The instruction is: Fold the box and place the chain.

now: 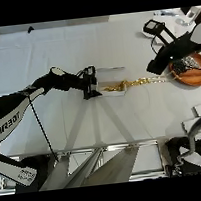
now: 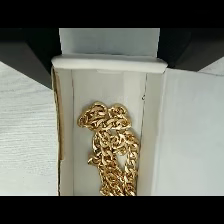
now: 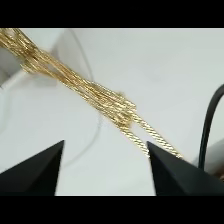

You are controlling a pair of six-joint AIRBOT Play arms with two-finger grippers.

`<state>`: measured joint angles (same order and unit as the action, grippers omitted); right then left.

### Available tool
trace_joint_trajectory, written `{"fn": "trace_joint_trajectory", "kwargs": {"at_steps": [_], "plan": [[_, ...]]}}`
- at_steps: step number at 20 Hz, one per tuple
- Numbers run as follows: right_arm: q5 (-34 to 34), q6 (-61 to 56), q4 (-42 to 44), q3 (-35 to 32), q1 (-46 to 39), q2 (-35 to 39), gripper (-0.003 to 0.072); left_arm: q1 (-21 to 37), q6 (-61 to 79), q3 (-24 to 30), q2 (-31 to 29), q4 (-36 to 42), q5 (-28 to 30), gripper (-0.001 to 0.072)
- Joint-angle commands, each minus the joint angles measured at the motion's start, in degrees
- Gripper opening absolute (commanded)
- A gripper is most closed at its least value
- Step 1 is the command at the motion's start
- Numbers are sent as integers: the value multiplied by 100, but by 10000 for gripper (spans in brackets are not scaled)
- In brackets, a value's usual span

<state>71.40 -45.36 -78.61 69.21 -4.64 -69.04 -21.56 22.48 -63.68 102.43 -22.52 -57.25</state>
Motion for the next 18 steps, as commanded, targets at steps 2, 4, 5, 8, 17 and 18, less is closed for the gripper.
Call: {"fn": "trace_joint_trajectory", "kwargs": {"at_steps": [2,4,5,8,17,18], "plan": [[-223,1838,9,-33,-286,-599,661,2,0,-4,-2,-2,2,316],[-356,2621,103,-214,-286,-863,661,2,0,-4,-2,-2,2,316],[-461,3191,131,-376,-286,-955,661,2,0,-4,-2,-2,2,316],[-1209,3991,151,-863,-286,-1023,664,2,0,-4,-2,-2,2,316],[-1585,3991,463,-1027,-245,-1648,663,2,0,-4,-2,-2,2,316],[-1646,3989,498,-1027,-245,-1700,663,2,0,-4,-2,-2,2,316]]}}
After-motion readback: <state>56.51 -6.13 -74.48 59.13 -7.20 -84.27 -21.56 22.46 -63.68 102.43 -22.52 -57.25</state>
